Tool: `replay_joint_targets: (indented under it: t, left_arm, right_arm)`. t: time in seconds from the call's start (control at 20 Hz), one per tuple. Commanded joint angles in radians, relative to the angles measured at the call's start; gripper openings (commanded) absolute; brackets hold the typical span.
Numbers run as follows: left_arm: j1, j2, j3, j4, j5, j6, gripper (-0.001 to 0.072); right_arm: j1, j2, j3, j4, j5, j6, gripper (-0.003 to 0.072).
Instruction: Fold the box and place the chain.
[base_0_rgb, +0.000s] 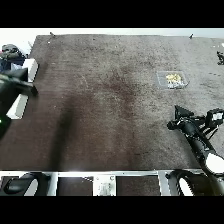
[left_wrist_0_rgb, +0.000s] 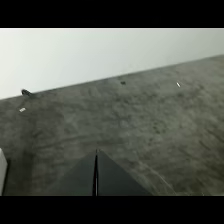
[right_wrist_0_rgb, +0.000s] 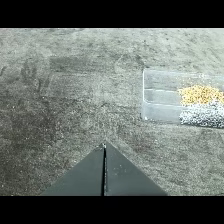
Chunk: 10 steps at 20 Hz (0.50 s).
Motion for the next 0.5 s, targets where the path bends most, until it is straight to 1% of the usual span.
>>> replay_joint_targets:
  t: [0.0, 0.1, 0.2, 0.3, 0.45]
  left_arm:
    - [-0.040, 0.154, -0.194, -0.054, 0.027, 0.037, 0.0006]
    - [-0.040, 0.230, -0.271, -0.061, 0.038, 0.036, 0.0006]
    - [-0.040, 0.283, -0.314, -0.061, 0.060, 0.036, 0.0007]
    - [-0.040, 0.301, -0.323, -0.061, 0.091, 0.024, 0.0009]
    - [-0.040, 0.299, -0.323, -0.061, 0.089, 0.026, 0.0012]
  right_arm:
    - [0.000, 0.000, 0.000, 0.000, 0.000, 0.000, 0.0014]
    - [0.000, 0.000, 0.000, 0.000, 0.000, 0.000, 0.0014]
    - [0.000, 0.000, 0.000, 0.000, 0.000, 0.000, 0.0013]
    - [0.000, 0.000, 0.000, 0.000, 0.000, 0.000, 0.0014]
    - [0.000, 0.000, 0.000, 0.000, 0.000, 0.000, 0.0014]
